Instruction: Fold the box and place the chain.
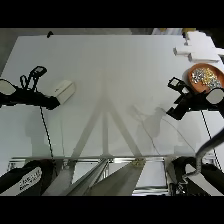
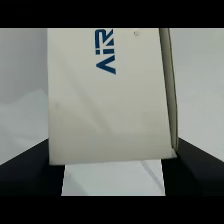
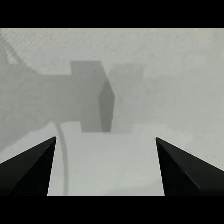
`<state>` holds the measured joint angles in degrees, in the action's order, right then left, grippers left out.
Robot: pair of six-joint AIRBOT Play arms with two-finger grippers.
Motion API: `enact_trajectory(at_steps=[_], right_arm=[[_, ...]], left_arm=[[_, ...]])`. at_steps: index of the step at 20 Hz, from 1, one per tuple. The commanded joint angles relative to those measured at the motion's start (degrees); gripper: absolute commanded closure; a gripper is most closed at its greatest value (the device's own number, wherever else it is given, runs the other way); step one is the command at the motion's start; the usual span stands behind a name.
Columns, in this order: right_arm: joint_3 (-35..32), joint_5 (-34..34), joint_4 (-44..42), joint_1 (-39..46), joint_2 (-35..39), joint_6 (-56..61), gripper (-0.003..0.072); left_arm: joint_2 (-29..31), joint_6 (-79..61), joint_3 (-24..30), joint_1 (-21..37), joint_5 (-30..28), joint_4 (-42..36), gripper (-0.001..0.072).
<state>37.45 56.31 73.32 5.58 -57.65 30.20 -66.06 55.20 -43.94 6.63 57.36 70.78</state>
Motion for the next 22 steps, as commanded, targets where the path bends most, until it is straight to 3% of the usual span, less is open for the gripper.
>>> enact_trajectory(at_steps=[1, 2, 4, 6, 11, 18, 22], right_arm=[[-0.02, 0.0, -0.02, 0.02, 0.04, 0.0, 0.0002], [-0.02, 0.0, -0.02, 0.02, 0.04, 0.0, 0.0002], [-0.02, -0.02, -0.02, 0.02, 0.04, 0.0, 0.0002], [-0.02, 0.0, -0.02, 0.02, 0.04, 0.0, 0.0002], [-0.02, -0.02, -0.02, 0.02, 0.04, 0.0, 0.0002], [-0.02, 0.0, -0.02, 0.02, 0.04, 0.0, 0.0002], [-0.02, -0.02, -0.02, 0.02, 0.04, 0.0, 0.0002]], left_arm=[[-1.73, 5.73, 0.33, 0.5, 3.39, 2.36, 0.0412], [-2.34, 5.7, 0.42, 0.5, 4.39, 2.38, 0.0378], [-3.34, 5.73, 0.52, 0.5, 7.08, 2.4, 0.0155], [-3.48, 5.73, 0.52, 0.5, 9.49, 2.95, 0.0011], [-0.33, 5.75, 0.52, 0.5, 10.99, 4.33, 0.0016], [16.46, 9.55, 0.52, 0.42, 15.61, 4.22, 0.0019], [23.17, 9.55, 0.52, 0.42, 17.94, 4.22, 0.0019]])
